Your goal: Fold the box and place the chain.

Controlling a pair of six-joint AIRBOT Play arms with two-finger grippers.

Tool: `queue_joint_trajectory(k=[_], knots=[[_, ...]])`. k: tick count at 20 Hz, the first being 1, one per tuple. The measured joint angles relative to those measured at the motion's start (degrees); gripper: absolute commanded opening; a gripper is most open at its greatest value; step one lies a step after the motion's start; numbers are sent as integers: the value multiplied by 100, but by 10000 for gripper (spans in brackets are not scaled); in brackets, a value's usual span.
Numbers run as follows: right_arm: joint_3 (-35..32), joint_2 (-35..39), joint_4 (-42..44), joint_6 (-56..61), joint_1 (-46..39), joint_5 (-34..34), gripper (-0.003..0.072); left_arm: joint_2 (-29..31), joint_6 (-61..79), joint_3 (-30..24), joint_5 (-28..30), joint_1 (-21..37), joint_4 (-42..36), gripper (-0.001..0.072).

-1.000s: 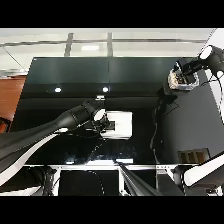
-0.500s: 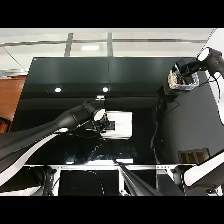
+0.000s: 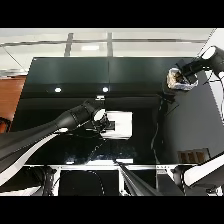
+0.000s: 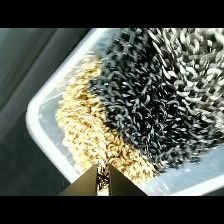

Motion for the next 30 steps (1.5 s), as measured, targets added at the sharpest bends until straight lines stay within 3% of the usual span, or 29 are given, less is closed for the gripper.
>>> queue_joint_trajectory(k=[9, 20, 25, 30], knots=[[44, 1965, 629, -2072, -299, 15, 16, 0, 0, 0, 0, 0, 0, 31], [1038, 3967, 1803, -3558, -372, -107, 16, 0, 0, 0, 0, 0, 0, 31], [1130, 4347, 2455, -3810, -280, 457, 14, 0, 0, 0, 0, 2, 0, 31], [820, 4780, 2715, -4190, 522, 1233, 15, 2, 0, 0, 13, 4, 0, 31]])
